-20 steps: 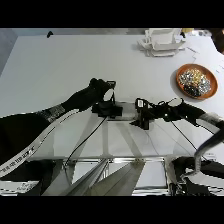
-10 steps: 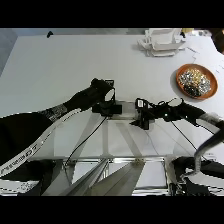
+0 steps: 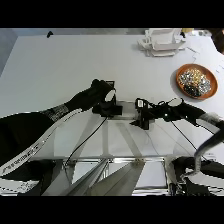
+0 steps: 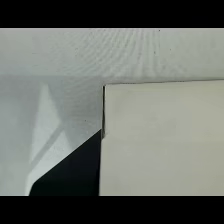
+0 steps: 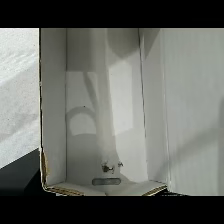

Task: Fold the box and place the chain.

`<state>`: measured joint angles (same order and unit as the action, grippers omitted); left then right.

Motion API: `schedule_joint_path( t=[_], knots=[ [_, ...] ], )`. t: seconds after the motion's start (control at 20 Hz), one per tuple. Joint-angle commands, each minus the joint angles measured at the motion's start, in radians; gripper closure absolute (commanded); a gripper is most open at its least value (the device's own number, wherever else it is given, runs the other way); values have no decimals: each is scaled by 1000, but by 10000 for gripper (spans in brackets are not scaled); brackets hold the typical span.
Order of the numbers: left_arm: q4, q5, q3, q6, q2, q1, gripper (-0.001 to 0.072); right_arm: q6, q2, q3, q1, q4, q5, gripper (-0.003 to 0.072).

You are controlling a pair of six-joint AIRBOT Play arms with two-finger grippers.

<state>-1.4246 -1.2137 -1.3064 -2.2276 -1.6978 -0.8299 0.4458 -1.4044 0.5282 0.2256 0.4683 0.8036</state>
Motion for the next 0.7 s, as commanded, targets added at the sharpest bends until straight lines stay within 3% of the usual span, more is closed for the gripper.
schedule_joint_path(
  t=[0.0,0.25,0.3,0.35,0.55,0.6,0.65],
  knots=[
    [-9,-9,0,3,-3,-1,599,-1,0,0,0,-1,0,250],
    [-7,-11,0,8,-19,-7,612,0,0,0,0,-1,0,250],
    [-6,-10,0,15,-19,-7,685,0,0,0,0,-1,0,250],
    [-6,-11,0,28,-19,-7,706,-1,0,0,0,-1,0,250],
    [-5,-17,0,28,-19,-7,701,0,0,0,0,-1,0,250],
    [-5,-21,0,30,-18,-6,683,-1,0,0,0,-1,0,250],
    [-6,-31,0,48,-13,-5,612,0,0,0,0,-1,0,250]
  ],
)
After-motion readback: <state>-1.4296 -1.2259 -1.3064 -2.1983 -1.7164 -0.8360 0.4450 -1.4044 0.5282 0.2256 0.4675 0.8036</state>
